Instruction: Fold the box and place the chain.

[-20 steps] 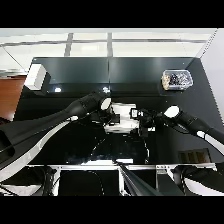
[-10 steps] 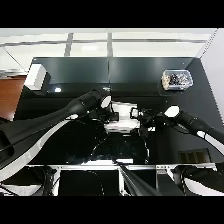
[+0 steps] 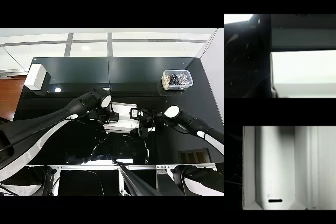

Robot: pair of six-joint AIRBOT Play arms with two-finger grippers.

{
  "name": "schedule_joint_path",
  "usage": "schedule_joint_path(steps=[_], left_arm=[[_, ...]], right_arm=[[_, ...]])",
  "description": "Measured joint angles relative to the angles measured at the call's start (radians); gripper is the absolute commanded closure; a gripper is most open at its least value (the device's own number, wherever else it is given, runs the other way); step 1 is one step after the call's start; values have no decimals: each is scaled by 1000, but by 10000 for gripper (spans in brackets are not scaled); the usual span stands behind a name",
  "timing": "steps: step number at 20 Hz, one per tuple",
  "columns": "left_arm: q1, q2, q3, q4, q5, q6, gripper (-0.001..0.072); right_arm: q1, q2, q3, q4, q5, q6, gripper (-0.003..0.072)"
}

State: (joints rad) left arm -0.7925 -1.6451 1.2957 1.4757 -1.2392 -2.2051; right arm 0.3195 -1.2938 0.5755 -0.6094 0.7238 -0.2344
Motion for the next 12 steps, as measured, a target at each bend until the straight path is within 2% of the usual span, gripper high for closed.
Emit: schedule_joint_path(steps=[3,4,5,6,9,12], left_arm=[[0,0,0,0,-8,0,684],[0,0,0,0,-11,0,684],[0,0,0,0,-13,0,684],[0,0,0,-1,-21,2,683],[0,0,0,-1,-24,2,684],[0,0,1,-3,-19,0,684]], right_arm=[[0,0,0,3,-2,0,558],[0,0,0,4,-2,1,486],[0,0,0,4,-2,1,139],[0,0,0,5,-2,2,-27],[-3,13,-1,-6,-7,20,-22],[-26,80,-2,-69,16,61,-22]])
